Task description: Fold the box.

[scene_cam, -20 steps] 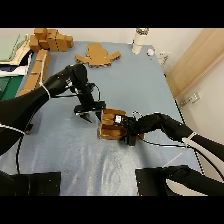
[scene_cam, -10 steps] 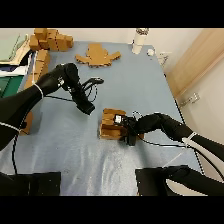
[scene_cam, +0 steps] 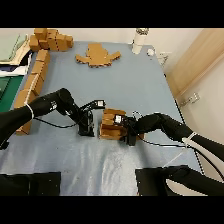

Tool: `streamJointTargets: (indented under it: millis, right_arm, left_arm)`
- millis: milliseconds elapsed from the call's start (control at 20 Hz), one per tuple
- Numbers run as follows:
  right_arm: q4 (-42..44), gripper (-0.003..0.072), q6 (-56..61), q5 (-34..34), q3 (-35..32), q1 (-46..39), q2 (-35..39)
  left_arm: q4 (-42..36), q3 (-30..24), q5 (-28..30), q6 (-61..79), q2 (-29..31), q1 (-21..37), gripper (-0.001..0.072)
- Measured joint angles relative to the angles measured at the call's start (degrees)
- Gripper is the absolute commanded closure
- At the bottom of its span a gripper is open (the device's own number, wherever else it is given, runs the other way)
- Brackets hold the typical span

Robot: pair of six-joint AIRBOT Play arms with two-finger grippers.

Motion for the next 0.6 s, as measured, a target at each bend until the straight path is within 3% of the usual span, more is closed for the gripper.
streamJointTargets:
  millis: [50, 100, 600]
  right_arm:
    - [0.0, 0.0189, 0.0, 0.0, 0.0, 0.0, 0.0]
    - [0.0, 0.0189, 0.0, 0.0, 0.0, 0.0, 0.0]
    - [0.0, 0.0189, 0.0, 0.0, 0.0, 0.0, 0.0]
  left_arm:
    - [-1.6, -1.2, 0.4, 3.8, 0.3, 0.0, 0.01]
    - [-3.1, -2.3, 1.2, 7.2, 0.6, 0.1, 0.0016]
    - [-11.2, -6.9, 9.0, 19.8, 1.2, -0.6, 0.0016]
